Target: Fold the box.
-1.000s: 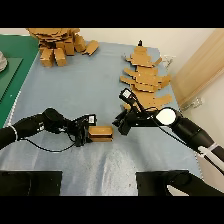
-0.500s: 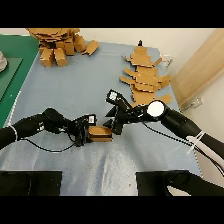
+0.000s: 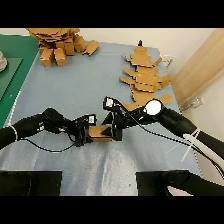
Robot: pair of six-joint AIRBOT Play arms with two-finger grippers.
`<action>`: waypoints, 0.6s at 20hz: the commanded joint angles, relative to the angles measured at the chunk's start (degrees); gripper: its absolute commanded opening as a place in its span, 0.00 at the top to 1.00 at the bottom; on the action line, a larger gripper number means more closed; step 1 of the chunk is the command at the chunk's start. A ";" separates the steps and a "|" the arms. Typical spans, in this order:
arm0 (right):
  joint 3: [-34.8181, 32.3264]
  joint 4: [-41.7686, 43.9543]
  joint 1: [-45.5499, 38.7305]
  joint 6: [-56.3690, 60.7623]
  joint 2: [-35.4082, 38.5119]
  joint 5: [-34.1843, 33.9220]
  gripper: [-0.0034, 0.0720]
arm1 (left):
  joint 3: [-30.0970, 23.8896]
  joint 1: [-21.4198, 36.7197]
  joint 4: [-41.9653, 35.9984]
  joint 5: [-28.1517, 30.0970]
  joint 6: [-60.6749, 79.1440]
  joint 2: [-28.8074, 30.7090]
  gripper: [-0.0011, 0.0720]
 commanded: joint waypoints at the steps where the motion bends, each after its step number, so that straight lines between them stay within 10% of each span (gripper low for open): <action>1: 0.07 -2.69 0.33 -2.10 -2.49 0.15 0.35 | -0.02 -0.02 0.02 0.07 0.00 0.02 0.44; 12: 0.09 -15.54 6.82 -2.05 -3.39 -6.75 0.29 | -0.02 -0.02 0.02 0.04 0.00 0.02 0.44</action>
